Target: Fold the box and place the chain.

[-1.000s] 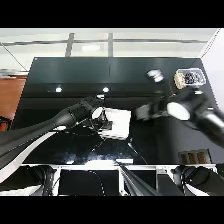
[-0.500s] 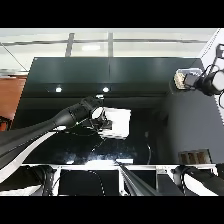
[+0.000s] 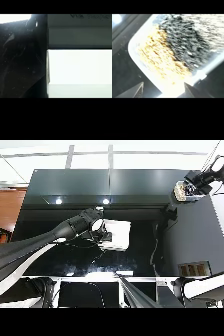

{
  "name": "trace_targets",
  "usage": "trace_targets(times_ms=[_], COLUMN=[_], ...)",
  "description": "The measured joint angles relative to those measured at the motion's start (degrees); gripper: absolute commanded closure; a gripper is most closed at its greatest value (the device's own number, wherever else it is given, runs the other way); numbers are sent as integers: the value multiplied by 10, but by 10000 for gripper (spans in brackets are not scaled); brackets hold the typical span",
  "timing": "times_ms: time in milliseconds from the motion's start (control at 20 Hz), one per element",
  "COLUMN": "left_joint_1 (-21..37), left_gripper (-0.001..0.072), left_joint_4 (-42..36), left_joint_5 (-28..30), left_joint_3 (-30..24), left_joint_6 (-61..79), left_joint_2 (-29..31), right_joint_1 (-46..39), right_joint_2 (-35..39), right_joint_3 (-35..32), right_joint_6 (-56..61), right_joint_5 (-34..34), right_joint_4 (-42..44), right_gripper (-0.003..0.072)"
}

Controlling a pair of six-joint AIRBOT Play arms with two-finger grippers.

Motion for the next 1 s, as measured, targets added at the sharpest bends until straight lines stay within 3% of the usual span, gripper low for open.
trace_targets(times_ms=[250, 650, 850, 1000], left_joint_1=[0, 0, 0, 0], left_gripper=[675, 675, 675, 675], left_joint_4=[0, 0, 0, 0], left_joint_5=[0, 0, 0, 0], left_joint_3=[0, 0, 0, 0], left_joint_6=[0, 0, 0, 0], left_joint_2=[0, 0, 0, 0], right_joint_1=[-10, -20, -21, -23], right_joint_2=[-68, -106, -118, -118], right_joint_3=[54, 68, 70, 87], right_joint_6=[5, 9, 10, -7], right_joint_5=[7, 3, 4, 23], right_joint_4=[22, 42, 51, 53], right_gripper=[137, 138, 635, 666])
